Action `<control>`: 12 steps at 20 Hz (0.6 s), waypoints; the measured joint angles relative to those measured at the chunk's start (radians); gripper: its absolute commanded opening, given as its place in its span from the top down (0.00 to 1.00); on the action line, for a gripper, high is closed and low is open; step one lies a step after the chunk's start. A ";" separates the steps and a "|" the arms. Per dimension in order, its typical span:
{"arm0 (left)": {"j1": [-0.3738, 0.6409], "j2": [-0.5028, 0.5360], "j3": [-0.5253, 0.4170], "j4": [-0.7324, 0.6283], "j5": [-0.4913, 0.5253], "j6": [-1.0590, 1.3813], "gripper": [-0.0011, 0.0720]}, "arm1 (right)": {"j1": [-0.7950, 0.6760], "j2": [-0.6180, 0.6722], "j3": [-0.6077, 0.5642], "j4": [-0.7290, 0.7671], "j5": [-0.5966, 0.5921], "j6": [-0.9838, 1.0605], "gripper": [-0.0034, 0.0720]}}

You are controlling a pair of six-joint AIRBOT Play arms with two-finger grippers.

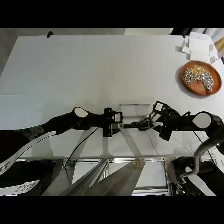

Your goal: Fold the box and place the chain.

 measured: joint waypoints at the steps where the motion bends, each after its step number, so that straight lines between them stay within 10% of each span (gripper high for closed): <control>1: 0.000 0.000 0.000 0.000 0.000 0.000 0.55 | 0.004 -0.009 -0.003 0.009 -0.016 -0.027 0.42; 12: 0.000 0.000 0.000 0.000 0.000 0.000 0.55 | 0.011 -0.094 -0.013 0.100 -0.124 -0.240 0.45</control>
